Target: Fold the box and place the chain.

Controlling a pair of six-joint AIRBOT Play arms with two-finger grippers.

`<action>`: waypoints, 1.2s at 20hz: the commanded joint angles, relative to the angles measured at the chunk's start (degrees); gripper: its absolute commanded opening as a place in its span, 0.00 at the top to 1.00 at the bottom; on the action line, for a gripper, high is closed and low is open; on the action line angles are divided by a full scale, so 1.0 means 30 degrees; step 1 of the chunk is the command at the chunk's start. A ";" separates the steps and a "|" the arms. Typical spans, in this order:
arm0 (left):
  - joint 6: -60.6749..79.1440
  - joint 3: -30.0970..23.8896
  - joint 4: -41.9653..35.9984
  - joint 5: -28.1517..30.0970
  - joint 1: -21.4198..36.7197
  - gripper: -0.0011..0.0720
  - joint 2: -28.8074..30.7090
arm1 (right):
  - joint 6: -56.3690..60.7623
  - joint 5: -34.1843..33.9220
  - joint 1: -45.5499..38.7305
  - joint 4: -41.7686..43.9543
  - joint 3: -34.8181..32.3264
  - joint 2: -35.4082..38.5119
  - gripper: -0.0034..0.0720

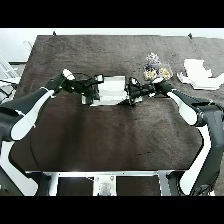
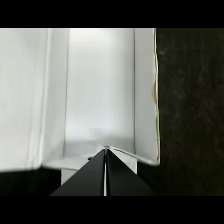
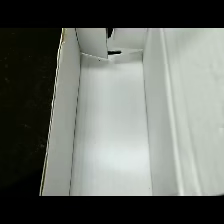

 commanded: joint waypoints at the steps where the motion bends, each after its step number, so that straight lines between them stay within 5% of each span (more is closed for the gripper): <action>1: 0.0415 0.0000 -0.0160 -0.2368 0.1180 0.96 0.0495 | 0.0022 -0.0022 0.0007 -0.0015 0.0000 -0.0015 0.17; 7: -0.0517 -0.0109 -0.0495 -0.4962 0.2856 0.97 0.2769 | 0.0015 -0.0022 0.0007 -0.0015 0.0000 -0.0015 0.17; 13: -0.9063 -0.0525 -0.1290 -0.4255 0.4503 0.97 0.5042 | 0.0022 -0.0015 0.0022 -0.0015 -0.0007 -0.0015 0.17; 16: -1.4484 -0.1107 -0.1443 -0.2353 0.5231 0.97 0.5814 | 0.0022 -0.0015 0.0015 -0.0015 -0.0007 -0.0036 0.17; 24: -2.0261 -0.2586 -0.0765 -0.3053 0.5610 0.96 0.5821 | 0.0022 -0.0015 0.0015 -0.0015 -0.0007 -0.0036 0.17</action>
